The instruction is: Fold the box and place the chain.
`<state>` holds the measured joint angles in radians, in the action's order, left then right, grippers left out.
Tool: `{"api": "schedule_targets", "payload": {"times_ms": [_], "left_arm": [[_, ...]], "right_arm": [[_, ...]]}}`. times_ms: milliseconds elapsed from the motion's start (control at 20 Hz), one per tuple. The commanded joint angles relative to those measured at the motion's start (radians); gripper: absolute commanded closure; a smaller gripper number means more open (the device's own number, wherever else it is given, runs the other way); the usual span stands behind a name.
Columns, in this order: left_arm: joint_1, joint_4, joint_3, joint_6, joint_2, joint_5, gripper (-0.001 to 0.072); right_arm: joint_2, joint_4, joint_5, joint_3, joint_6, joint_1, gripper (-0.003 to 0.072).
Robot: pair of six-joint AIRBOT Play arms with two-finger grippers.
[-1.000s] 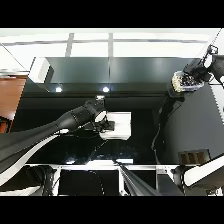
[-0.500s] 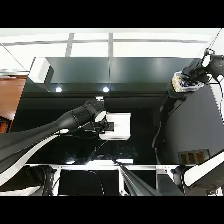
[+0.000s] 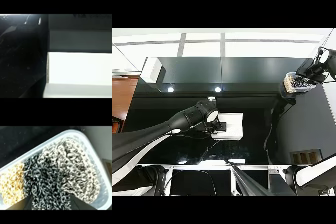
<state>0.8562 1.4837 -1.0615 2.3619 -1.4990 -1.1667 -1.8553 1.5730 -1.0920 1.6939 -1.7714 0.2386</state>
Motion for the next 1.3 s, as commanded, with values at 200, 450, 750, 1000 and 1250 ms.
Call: {"api": "schedule_targets", "payload": {"times_ms": [200,450,750,1000,1250], "left_arm": [[0.000,0.000,0.000,0.000,0.000,0.008,0.0679],[0.000,-0.001,0.000,0.000,0.000,0.007,0.0679],[0.000,0.000,0.000,0.000,0.000,0.019,0.0679],[0.000,-0.001,0.000,0.000,0.000,0.039,0.0679],[0.000,0.000,0.000,0.000,0.000,0.041,0.0679]], "right_arm": [[-0.049,-0.034,-0.023,-0.002,0.023,-0.001,0.0566],[0.037,-0.029,-0.020,0.001,0.081,-0.001,0.0672],[0.312,-0.042,-0.010,0.001,0.177,-0.002,0.0674],[0.595,-0.116,-0.003,0.001,0.230,-0.006,0.0677],[0.801,-0.360,-0.131,0.000,0.319,-0.013,0.0676]]}}
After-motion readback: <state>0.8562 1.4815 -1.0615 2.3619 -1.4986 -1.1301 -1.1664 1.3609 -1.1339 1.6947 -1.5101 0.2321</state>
